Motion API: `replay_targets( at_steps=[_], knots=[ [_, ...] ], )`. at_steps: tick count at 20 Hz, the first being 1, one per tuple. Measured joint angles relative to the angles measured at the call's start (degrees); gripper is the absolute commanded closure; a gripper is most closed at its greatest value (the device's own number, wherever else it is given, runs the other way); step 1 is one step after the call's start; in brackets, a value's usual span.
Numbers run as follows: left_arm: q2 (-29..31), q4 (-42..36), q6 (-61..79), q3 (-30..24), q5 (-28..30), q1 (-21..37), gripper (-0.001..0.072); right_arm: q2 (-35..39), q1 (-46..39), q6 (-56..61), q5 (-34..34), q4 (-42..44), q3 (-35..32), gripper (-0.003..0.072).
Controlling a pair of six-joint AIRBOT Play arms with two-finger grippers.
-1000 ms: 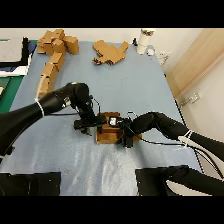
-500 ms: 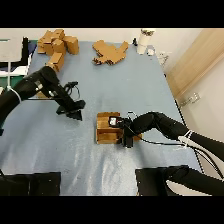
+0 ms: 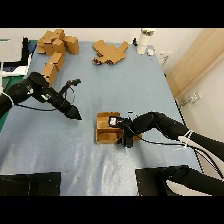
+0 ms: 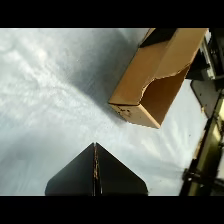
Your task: Fold the box.
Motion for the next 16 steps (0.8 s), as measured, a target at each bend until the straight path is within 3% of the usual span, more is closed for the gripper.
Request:
replay_targets(
  at_steps=[9, 13, 15, 16],
  knots=[
    [0.7, -9.7, 26.4, -5.9, 11.5, -4.1, 0.0698, 0.0, 0.0, 0.0, 0.0, 0.0, 0.0, 0.0091],
    [5.7, -11.6, 38.2, -13.7, 18.9, -5.6, 0.0685, 0.0, 0.0, 0.0, 0.0, 0.0, 0.0, 0.0091],
    [9.7, -13.6, 46.1, -19.2, 22.3, -6.6, 0.0016, 0.0, 0.0, 0.0, 0.0, 0.0, 0.0, 0.0091],
    [11.5, -14.8, 49.7, -21.7, 23.4, -7.3, 0.0015, 0.0, 0.0, 0.0, 0.0, 0.0, 0.0, 0.0091]
  ],
)
